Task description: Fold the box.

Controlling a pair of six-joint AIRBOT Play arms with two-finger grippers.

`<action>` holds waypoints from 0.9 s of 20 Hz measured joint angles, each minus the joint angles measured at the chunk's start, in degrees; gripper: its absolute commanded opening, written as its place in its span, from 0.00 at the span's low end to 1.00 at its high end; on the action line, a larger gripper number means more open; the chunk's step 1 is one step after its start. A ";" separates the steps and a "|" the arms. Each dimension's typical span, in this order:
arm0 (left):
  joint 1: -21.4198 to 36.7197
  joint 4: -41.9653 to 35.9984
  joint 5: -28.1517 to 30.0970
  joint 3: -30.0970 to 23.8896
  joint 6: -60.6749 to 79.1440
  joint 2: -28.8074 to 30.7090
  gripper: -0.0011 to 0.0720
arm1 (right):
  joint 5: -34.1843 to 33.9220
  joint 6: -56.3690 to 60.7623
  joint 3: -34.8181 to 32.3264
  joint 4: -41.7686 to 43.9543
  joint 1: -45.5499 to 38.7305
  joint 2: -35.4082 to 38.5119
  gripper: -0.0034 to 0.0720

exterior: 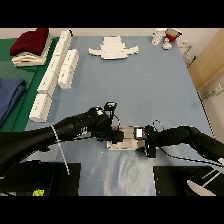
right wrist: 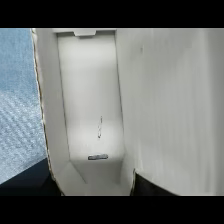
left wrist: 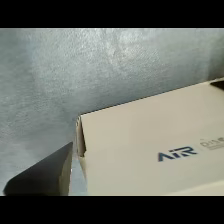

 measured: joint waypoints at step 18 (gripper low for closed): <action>-3.45 8.76 -0.50 1.40 -9.35 -0.04 0.58 | 0.00 0.02 0.00 -0.02 0.00 0.00 0.64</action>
